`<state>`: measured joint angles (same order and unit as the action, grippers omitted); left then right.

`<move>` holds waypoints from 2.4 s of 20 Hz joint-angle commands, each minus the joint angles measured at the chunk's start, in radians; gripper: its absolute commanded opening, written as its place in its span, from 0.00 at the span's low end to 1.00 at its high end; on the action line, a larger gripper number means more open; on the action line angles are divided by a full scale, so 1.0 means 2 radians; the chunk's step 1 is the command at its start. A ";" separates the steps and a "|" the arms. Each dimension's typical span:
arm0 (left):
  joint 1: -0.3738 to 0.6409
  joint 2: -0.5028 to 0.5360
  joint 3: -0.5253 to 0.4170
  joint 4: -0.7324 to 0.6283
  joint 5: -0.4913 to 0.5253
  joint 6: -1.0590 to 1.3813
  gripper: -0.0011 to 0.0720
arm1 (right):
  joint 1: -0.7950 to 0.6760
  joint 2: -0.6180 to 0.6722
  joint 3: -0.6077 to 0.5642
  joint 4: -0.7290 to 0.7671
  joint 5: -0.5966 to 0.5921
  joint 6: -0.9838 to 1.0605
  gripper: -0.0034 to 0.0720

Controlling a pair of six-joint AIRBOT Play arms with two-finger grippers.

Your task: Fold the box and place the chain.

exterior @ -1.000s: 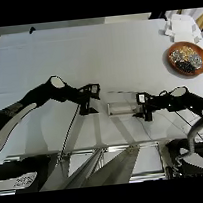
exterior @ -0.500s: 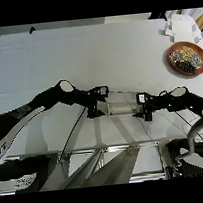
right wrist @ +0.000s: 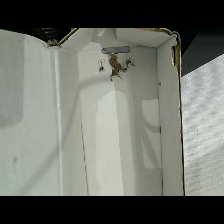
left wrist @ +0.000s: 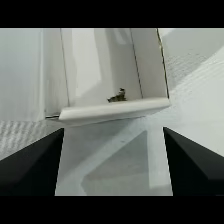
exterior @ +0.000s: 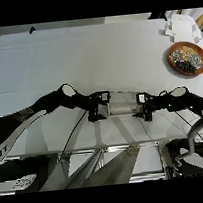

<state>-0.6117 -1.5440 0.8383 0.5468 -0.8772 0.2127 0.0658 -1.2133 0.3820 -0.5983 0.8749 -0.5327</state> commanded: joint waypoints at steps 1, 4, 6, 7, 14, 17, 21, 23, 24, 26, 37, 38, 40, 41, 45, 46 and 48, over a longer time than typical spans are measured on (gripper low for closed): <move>-0.007 0.000 -0.001 -0.008 0.025 -0.022 0.97 | 0.000 0.000 0.000 0.000 0.000 0.000 0.43; -0.011 0.000 -0.001 -0.010 0.025 -0.025 0.97 | 0.000 0.000 0.000 0.000 0.000 0.000 0.43; -0.015 0.000 -0.001 -0.010 0.025 -0.028 0.97 | 0.000 0.000 0.000 0.000 0.000 0.000 0.43; -0.017 0.000 -0.001 -0.010 0.025 -0.028 0.97 | 0.000 0.000 0.000 0.000 0.000 0.000 0.43; -0.028 -0.001 -0.002 -0.028 0.029 -0.028 0.97 | 0.000 0.000 0.000 0.000 0.000 0.000 0.43; -0.029 -0.006 -0.001 -0.032 0.029 -0.028 0.97 | 0.000 0.000 0.000 0.000 0.000 0.000 0.43; -0.029 -0.019 -0.001 -0.032 0.029 -0.028 0.96 | 0.000 0.000 0.000 0.000 0.000 0.000 0.43; -0.029 -0.020 -0.002 -0.033 0.031 -0.028 0.96 | 0.000 0.000 0.000 0.000 0.000 0.000 0.43; -0.029 -0.020 -0.001 -0.034 0.033 -0.028 0.96 | 0.000 0.000 0.000 0.000 0.000 0.000 0.43; -0.030 -0.020 -0.001 -0.034 0.034 -0.028 0.96 | 0.000 0.000 0.000 0.000 0.000 0.000 0.43; -0.044 -0.022 -0.001 -0.035 0.040 -0.017 0.15 | 0.000 0.000 0.000 0.000 0.000 0.000 0.43; -0.044 -0.022 -0.001 -0.035 0.040 -0.017 0.11 | 0.000 0.000 0.000 0.000 0.000 0.000 0.43; -0.044 -0.022 -0.001 -0.033 0.040 -0.017 0.11 | 0.000 0.000 0.000 0.000 0.000 0.000 0.43; -0.044 -0.022 -0.001 -0.031 0.040 -0.017 0.11 | 0.000 0.000 0.000 0.000 0.000 0.000 0.43; -0.044 -0.022 -0.001 -0.031 0.040 -0.017 0.11 | 0.000 0.000 0.000 0.000 0.000 0.000 0.43; -0.044 -0.022 -0.001 -0.031 0.040 -0.017 0.11 | 0.000 0.000 0.000 0.000 0.000 0.000 0.43; -0.044 -0.022 -0.001 -0.031 0.040 -0.017 0.11 | 0.000 0.000 0.000 0.000 0.000 0.000 0.43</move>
<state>-0.6991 -1.5879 0.8360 0.4824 -0.7940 0.1780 0.0654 -1.2133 0.3820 -0.5983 0.8757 -0.5316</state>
